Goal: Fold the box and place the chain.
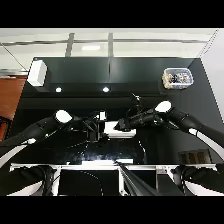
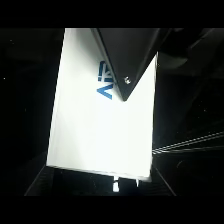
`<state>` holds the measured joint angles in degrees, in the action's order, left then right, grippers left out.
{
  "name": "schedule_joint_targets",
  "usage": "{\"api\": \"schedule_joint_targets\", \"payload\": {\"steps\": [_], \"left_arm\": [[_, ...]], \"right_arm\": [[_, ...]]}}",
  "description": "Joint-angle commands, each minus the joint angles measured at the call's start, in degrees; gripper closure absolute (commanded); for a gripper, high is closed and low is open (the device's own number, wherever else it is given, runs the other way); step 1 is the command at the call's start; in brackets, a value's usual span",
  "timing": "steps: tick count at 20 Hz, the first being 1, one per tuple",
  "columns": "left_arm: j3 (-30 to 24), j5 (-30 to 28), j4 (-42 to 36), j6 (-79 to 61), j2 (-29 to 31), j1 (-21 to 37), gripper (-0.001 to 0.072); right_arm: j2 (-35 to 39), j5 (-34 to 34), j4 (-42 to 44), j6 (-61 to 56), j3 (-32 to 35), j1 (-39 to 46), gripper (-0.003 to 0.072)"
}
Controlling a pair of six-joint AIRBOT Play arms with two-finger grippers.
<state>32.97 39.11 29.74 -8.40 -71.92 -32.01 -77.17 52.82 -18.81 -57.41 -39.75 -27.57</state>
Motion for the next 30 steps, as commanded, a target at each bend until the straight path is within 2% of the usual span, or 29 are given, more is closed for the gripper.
{"api": "schedule_joint_targets", "payload": {"steps": [1, 9, 16, 20, 23, 30], "left_arm": [[0.0, -0.1, 0.0, -0.2, 0.0, 0.0, 0.0413], [0.0, -0.1, 0.0, -0.2, 0.0, 0.0, 0.0413], [0.0, -0.1, 0.0, -0.2, 0.0, 0.0, 0.0413], [0.0, -0.1, 0.0, -0.2, 0.0, 0.0, 0.0413], [0.0, -0.1, 0.0, -0.2, 0.0, 0.0, 0.0413], [0.0, -0.1, 0.0, -0.2, 0.0, 0.0, 0.0413]], "right_arm": [[-0.1, -2.2, -0.5, -0.3, 0.0, -0.1, 0.0665], [-0.1, -2.5, -4.4, -3.3, 0.0, -0.1, 0.0665], [0.0, -2.2, -4.3, -3.5, -0.1, -1.2, 0.0665], [0.7, 2.7, -3.9, -3.4, -2.3, -0.3, 0.0665], [3.9, 6.4, -4.2, -3.4, -3.3, 1.9, 0.0665], [11.4, 13.4, -6.5, -3.6, -3.3, 13.6, 0.0665]]}}
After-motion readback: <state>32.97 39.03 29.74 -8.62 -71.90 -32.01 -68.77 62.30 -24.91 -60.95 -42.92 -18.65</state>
